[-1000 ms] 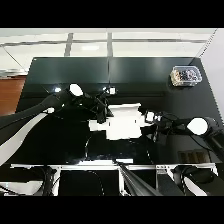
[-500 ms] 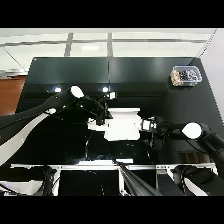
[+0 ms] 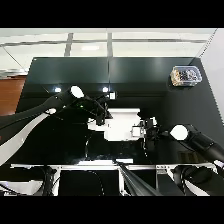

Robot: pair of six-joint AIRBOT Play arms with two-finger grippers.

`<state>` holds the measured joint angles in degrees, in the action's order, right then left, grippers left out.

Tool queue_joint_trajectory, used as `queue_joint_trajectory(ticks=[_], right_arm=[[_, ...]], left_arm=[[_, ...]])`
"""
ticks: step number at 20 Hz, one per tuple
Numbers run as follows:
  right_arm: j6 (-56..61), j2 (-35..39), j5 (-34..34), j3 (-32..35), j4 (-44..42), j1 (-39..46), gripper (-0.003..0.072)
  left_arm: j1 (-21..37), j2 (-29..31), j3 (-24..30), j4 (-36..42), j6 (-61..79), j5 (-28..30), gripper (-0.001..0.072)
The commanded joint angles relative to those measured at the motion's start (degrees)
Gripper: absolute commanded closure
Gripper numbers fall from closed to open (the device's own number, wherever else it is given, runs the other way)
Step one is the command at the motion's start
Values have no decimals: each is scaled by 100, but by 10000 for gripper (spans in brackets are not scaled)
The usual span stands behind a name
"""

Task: Fold the box and place the chain.

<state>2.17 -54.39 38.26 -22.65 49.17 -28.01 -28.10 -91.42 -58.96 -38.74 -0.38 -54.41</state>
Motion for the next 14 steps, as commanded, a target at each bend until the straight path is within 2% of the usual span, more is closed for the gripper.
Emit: queue_joint_trajectory(ticks=[1,3,8,12,14], right_arm=[[-85,-216,-520,0,-66,-140,-16],[-76,-219,-772,-52,-66,-138,-16],[-68,-181,-317,-785,-98,411,-16],[-94,-201,271,-826,-483,984,-16],[-197,-247,232,-822,-629,1060,-16]], left_arm=[[0,-4,2,2,0,-4,682],[-4,-4,2,2,0,-7,682],[-2,-4,2,2,0,-31,682],[-4,-4,2,2,0,-26,682],[-4,-4,2,22,0,-26,682]])
